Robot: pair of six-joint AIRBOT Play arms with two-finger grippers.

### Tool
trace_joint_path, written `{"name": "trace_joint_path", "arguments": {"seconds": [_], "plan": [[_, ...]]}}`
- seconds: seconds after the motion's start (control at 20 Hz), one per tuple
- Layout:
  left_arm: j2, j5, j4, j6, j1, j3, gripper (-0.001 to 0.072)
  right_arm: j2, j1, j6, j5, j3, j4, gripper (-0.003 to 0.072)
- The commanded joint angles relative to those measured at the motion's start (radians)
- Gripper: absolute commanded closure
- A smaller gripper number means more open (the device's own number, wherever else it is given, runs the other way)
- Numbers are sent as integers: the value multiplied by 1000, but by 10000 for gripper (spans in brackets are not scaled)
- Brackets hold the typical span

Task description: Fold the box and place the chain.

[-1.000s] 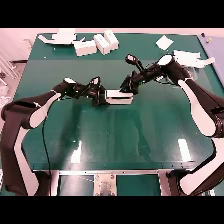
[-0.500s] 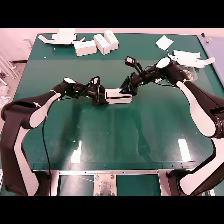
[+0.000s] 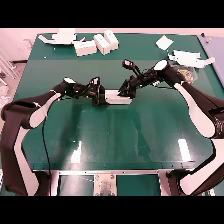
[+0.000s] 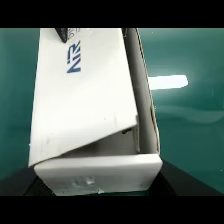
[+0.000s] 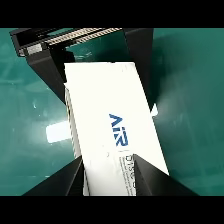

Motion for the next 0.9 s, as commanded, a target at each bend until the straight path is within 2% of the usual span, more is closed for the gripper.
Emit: {"name": "trace_joint_path", "arguments": {"seconds": [0.0, 0.3, 0.55, 0.7, 0.75, 0.8, 0.85], "plan": [[0, 6, -5, -1, 0, 0, 200, -2, 2, 3, 16, -21, -8, 351], [0, 7, -5, -1, 0, 0, 200, -2, -8, -48, 16, -51, 4, 351], [0, 6, -5, -1, 0, 0, 201, -2, -51, -181, 19, -107, 143, 351], [0, 7, -5, -1, 0, 0, 200, -2, -68, -234, 19, -137, 175, 356], [0, 7, -5, -1, 0, 0, 201, -2, -71, -248, 19, -142, 186, 383], [0, 6, -5, -1, 0, 0, 201, -2, -72, -259, 18, -148, 199, 451], [0, 7, -5, -1, 0, 0, 200, -2, -72, -266, 18, -150, 204, 484]]}}
